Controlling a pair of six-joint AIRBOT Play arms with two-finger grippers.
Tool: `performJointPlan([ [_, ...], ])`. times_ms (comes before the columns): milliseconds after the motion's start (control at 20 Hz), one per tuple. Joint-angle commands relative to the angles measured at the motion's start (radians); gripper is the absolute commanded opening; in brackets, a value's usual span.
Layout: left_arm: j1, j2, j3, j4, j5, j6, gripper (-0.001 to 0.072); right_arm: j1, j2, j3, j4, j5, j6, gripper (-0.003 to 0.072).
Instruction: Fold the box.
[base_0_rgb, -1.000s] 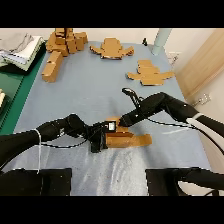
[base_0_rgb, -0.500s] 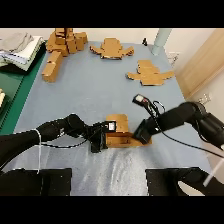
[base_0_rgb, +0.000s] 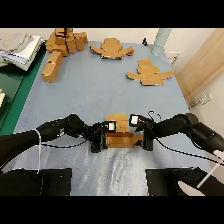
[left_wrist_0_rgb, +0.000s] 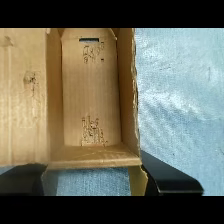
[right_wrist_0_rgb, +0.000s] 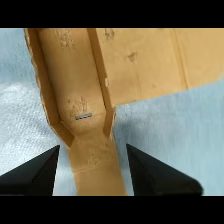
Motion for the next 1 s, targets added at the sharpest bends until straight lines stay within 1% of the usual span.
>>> performJointPlan([
  [0, 0.001, -0.001, 0.000, 0.000, 0.000, 0.000, 0.0447, 0.001, -0.055, -0.007, 0.074, 0.075, -0.173, 0.0641],
  [50, 0.001, -0.001, 0.000, 0.000, 0.000, 0.000, 0.0448, 0.001, -0.055, -0.007, 0.095, 0.081, -0.208, 0.0571],
  [100, 0.001, -0.001, 0.000, 0.000, 0.000, 0.000, 0.0448, 0.001, -0.055, -0.007, 0.114, 0.080, -0.233, 0.0430],
  [200, 0.001, -0.001, 0.000, 0.000, 0.000, 0.000, 0.0448, 0.004, -0.055, -0.007, 0.146, 0.067, -0.236, 0.0311],
  [250, 0.001, -0.001, 0.000, 0.000, 0.000, 0.000, 0.0448, 0.014, -0.055, -0.007, 0.145, 0.058, -0.235, 0.0271],
  [400, 0.001, -0.001, 0.000, 0.000, 0.000, 0.000, 0.0448, 0.045, -0.055, -0.008, 0.146, 0.055, -0.235, 0.0255],
  [450, 0.001, -0.001, 0.000, 0.000, 0.000, 0.000, 0.0448, 0.054, -0.056, -0.008, 0.146, 0.059, -0.235, 0.0197],
  [650, 0.001, -0.001, 0.000, 0.000, 0.000, 0.000, 0.0448, 0.063, -0.056, -0.008, 0.155, 0.109, -0.236, 0.0196],
  [750, 0.001, -0.001, 0.000, 0.000, 0.000, 0.000, 0.0448, 0.063, -0.056, -0.008, 0.159, 0.106, -0.235, 0.0209],
  [800, 0.001, -0.001, 0.000, 0.000, 0.000, 0.000, 0.0448, 0.063, -0.056, -0.008, 0.168, 0.101, -0.235, 0.0351],
  [850, 0.001, -0.001, 0.000, 0.000, 0.000, 0.000, 0.0447, 0.063, -0.057, -0.009, 0.182, 0.101, -0.236, 0.0559],
  [900, 0.001, -0.001, 0.000, 0.000, 0.000, 0.000, 0.0447, 0.063, -0.063, -0.010, 0.191, 0.101, -0.236, 0.0670],
  [950, 0.001, -0.001, 0.000, 0.000, 0.000, 0.000, 0.0448, 0.063, -0.072, -0.011, 0.192, 0.096, -0.236, 0.0671],
])
